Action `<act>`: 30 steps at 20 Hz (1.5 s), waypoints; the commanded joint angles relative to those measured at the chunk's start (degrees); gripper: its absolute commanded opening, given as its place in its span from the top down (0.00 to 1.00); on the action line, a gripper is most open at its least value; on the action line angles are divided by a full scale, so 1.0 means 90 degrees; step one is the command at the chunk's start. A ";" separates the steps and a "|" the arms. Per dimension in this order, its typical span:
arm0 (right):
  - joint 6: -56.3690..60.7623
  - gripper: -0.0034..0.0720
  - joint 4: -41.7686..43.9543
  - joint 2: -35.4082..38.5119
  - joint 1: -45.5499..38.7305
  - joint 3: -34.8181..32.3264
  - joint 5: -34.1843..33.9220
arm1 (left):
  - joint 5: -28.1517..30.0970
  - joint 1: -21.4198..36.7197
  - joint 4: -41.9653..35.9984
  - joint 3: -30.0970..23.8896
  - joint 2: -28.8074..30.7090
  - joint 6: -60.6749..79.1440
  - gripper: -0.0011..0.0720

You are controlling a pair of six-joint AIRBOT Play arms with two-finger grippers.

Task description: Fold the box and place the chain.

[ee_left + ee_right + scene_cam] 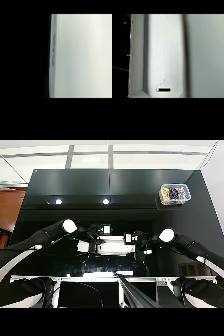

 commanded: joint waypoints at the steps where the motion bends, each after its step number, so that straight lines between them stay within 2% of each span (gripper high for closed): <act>1: 0.0002 0.14 0.0007 -0.0005 0.0000 -0.0002 -0.0051 | 0.0002 0.0000 0.0000 -0.0002 -0.0002 0.0002 0.95; 3: 0.0002 0.32 0.0007 -0.0005 0.0000 -0.0002 -0.0046 | -0.0005 0.0000 0.0000 -0.0002 -0.0002 0.0002 0.95; 5: 0.0000 0.32 0.0005 -0.0005 0.0000 -0.0002 -0.0046 | -0.0075 0.0005 0.0044 0.0010 0.0017 -0.0002 0.94; 6: 0.0002 0.32 0.0007 -0.0005 0.0000 -0.0002 -0.0049 | -0.0073 0.0005 0.0051 0.0010 0.0061 -0.0002 0.90; 8: -0.0002 0.32 0.0005 -0.0005 0.0000 -0.0002 -0.0051 | -0.0058 0.0005 0.0124 0.0010 0.0228 -0.0010 0.51; 9: -0.0005 0.32 0.0005 -0.0005 0.0000 -0.0002 -0.0049 | -0.0066 0.0007 0.0228 0.0010 0.0355 -0.0087 0.43; 11: -0.0083 0.32 0.0007 -0.0005 0.0000 -0.0002 -0.0046 | -0.0073 0.0007 0.0746 0.0010 0.0692 -0.0617 0.43; 13: -0.0153 0.32 0.0005 -0.0005 0.0000 0.0000 -0.0051 | -0.0148 0.0007 0.1511 0.0010 0.1122 -0.1469 0.43; 15: -0.0202 0.32 0.0005 -0.0005 0.0000 0.0000 -0.0053 | -0.0503 0.0007 0.2256 0.0010 0.1562 -0.2363 0.43; 19: -0.0508 0.32 0.0005 -0.0005 0.0000 0.0000 -0.0080 | -0.1950 0.0002 0.2523 0.0010 0.2004 -0.4252 0.45; 20: -0.0505 0.32 0.0005 -0.0005 0.0000 0.0000 -0.0083 | -0.2348 0.0002 0.2494 0.0007 0.1982 -0.4816 0.74; 21: -0.0505 0.32 0.0007 -0.0005 0.0000 0.0000 -0.0083 | -0.2640 -0.0005 0.2443 0.0000 0.1972 -0.5192 0.95; 23: -0.0505 0.32 0.0007 -0.0005 0.0000 0.0000 -0.0083 | -0.2880 -0.0010 0.1549 -0.0080 0.1972 -0.5462 0.95; 24: -0.0505 0.32 0.0007 -0.0005 0.0000 0.0000 -0.0080 | -0.2776 -0.0010 0.0869 -0.0136 0.1970 -0.5391 0.95; 26: -0.0505 0.32 0.0007 -0.0005 0.0000 0.0000 -0.0080 | -0.2101 -0.0010 -0.0656 -0.0316 0.1970 -0.4847 0.95; 28: -0.0505 0.32 0.0007 -0.0005 0.0000 0.0000 -0.0078 | -0.0945 -0.0007 -0.1705 -0.0476 0.1955 -0.4245 0.95; 30: -0.0503 0.32 0.0007 -0.0005 0.0000 0.0000 -0.0075 | 0.0359 -0.0007 -0.2028 -0.0549 0.1773 -0.4221 0.95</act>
